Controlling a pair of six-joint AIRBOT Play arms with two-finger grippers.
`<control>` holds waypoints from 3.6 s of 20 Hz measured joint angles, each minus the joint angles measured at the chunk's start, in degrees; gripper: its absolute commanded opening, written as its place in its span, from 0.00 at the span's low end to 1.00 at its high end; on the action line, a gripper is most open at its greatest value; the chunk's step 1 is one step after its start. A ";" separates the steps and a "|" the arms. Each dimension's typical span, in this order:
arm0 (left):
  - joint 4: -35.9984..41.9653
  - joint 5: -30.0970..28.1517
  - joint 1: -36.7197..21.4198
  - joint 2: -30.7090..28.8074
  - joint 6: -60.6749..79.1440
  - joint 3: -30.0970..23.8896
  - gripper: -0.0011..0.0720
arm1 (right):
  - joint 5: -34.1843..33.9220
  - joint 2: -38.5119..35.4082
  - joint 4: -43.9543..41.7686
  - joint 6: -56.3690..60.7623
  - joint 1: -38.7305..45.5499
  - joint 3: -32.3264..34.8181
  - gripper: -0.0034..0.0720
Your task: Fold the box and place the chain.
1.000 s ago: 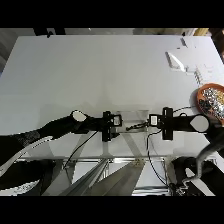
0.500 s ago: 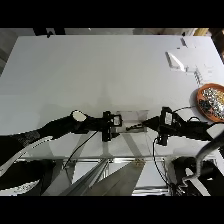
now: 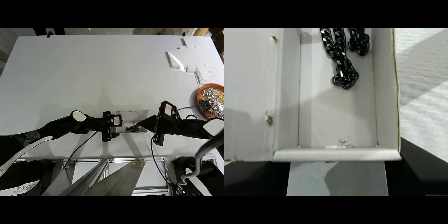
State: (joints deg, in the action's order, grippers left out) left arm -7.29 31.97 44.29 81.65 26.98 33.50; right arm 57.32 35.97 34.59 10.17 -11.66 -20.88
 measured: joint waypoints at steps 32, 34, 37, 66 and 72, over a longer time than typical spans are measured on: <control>0.00 0.00 0.00 0.00 0.00 0.00 0.44 | -2.49 28.68 34.84 -17.81 3.82 -14.67 0.28; 0.00 0.00 0.00 0.00 0.00 0.00 0.44 | -3.06 30.29 33.94 -19.17 3.82 -14.67 0.28; 0.00 0.00 0.00 0.00 0.00 0.00 0.44 | -3.37 31.71 33.22 -20.37 3.82 -14.64 0.28; -0.02 0.02 0.00 0.00 0.00 0.00 0.44 | 6.23 16.35 26.86 -17.49 3.69 -12.66 0.07; -0.02 0.02 0.00 0.00 0.00 0.00 0.44 | 9.81 8.17 17.59 -14.40 -5.05 -12.63 0.07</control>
State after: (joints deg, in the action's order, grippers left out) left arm -7.31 31.99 44.29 81.65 26.98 33.50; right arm 67.13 44.14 52.18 -4.23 -16.71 -33.52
